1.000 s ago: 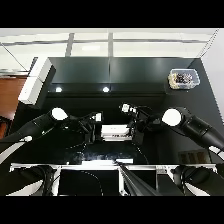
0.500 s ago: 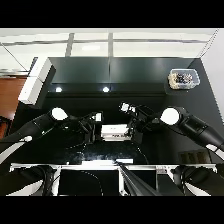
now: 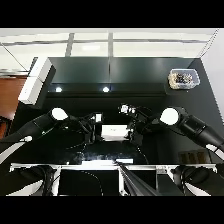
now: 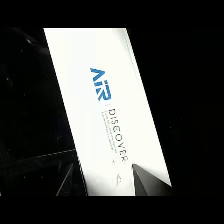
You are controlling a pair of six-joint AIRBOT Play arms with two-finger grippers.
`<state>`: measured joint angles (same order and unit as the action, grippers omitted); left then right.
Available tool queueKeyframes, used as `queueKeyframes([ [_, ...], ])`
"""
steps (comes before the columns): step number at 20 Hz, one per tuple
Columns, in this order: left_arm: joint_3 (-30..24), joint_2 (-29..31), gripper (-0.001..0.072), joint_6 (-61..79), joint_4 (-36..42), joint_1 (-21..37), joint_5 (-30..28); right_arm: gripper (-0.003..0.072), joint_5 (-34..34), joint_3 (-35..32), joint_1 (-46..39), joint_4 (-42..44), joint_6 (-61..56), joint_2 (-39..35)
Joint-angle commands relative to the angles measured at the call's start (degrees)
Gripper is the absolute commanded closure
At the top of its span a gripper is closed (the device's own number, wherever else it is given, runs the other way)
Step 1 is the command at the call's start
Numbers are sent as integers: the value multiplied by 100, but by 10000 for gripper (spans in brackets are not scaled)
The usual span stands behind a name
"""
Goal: Fold the box and place the chain.
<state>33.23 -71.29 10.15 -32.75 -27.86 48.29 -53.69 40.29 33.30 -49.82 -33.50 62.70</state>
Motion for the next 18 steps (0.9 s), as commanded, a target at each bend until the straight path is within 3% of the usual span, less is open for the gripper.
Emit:
queueKeyframes([
  [1,2,4,313,-13,0,0,-4,228,-48,4,2,-37,7,-13],
  [4,2,4,313,-13,0,0,-4,268,-48,4,2,-37,7,-13],
  [18,2,4,313,-15,0,0,0,268,72,74,-39,-120,-243,-140],
])
